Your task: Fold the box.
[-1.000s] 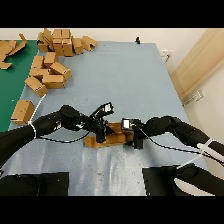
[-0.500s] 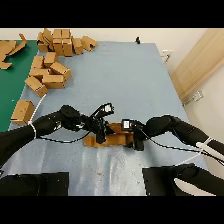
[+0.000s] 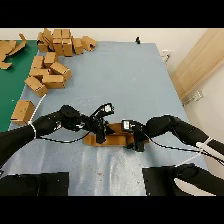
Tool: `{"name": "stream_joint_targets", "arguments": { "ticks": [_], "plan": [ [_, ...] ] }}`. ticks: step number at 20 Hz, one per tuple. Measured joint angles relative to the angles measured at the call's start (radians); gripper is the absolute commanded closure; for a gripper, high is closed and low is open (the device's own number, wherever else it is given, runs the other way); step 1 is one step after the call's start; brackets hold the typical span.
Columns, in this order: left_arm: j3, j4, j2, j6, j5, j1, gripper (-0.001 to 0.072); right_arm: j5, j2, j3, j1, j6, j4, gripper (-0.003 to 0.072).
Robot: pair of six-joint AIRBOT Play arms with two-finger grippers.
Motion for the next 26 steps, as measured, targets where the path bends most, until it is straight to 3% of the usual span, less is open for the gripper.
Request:
{"name": "stream_joint_targets", "arguments": {
  "ticks": [13,15,24,26],
  "plan": [
    [0.0,-0.001,0.0,0.0,0.002,0.0,0.0698,0.045,-0.013,-0.001,0.001,0.026,-0.007,0.0005],
    [0.0,0.0,0.0,0.0,0.002,0.0,0.0698,0.052,-0.016,-0.001,0.001,0.026,0.001,0.0084],
    [0.0,0.0,0.0,0.0,0.0,0.0,0.0698,0.061,-0.027,-0.001,0.003,0.026,0.01,0.0087],
    [0.0,0.0,0.0,0.0,0.0,0.0,0.0698,0.064,-0.035,-0.001,0.003,0.025,0.01,0.0125]
  ]
}}
